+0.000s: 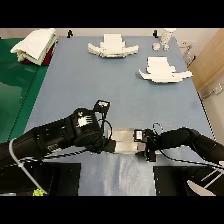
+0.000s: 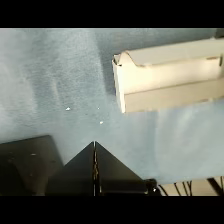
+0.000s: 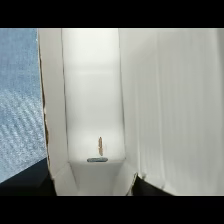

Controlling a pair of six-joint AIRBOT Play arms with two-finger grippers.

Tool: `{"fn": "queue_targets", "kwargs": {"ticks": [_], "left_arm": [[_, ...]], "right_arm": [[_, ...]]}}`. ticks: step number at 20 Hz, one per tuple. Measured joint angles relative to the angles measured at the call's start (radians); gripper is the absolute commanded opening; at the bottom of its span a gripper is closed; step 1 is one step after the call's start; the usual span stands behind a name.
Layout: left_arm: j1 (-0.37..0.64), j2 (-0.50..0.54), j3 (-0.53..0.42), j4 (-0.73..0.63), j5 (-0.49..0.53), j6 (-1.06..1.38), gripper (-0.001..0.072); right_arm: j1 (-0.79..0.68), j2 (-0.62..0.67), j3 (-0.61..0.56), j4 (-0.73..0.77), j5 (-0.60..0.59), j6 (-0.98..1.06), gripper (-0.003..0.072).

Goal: Fold the box.

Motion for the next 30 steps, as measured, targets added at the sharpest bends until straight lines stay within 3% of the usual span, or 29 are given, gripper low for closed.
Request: {"fn": "queue_targets", "kwargs": {"ticks": [8, 12, 13, 14, 15, 18, 21, 26, 30], "left_arm": [[-0.004, 0.058, -0.047, 0.001, 0.108, 0.367, 0.001], [0.136, 0.171, -0.19, -0.142, 0.222, 0.78, 0.0013], [0.191, 0.201, -0.234, -0.192, 0.243, 0.921, 0.0139], [0.257, 0.233, -0.285, -0.247, 0.257, 1.093, 0.0623], [0.328, 0.26, -0.335, -0.306, 0.28, 1.267, 0.0681], [0.509, 0.294, -0.46, -0.465, 0.356, 1.677, 0.068], [0.607, 0.28, -0.554, -0.607, 0.463, 1.986, 0.068], [0.655, 0.172, -0.621, -0.846, 0.613, 2.389, 0.0679], [0.626, 0.085, -0.627, -0.949, 0.663, 2.547, 0.0679]], "right_arm": [[0.0, 0.0, 0.0, 0.0, 0.0, 0.0, 0.0514], [0.0, 0.0, 0.0, 0.0, 0.0, 0.0, 0.0515], [0.0, 0.0, 0.0, 0.0, 0.0, 0.0, 0.0515], [0.0, 0.0, 0.0, 0.0, 0.0, 0.0, 0.0515], [0.0, 0.0, 0.0, 0.0, 0.0, 0.0, 0.0515], [0.0, 0.0, 0.0, 0.0, 0.0, 0.0, 0.0515], [0.0, 0.0, 0.0, 0.0, 0.0, 0.0, 0.0514], [0.0, 0.0, 0.0, 0.0, 0.0, 0.0, 0.0515], [0.0, 0.0, 0.0, 0.0, 0.0, 0.0, 0.0514]]}}
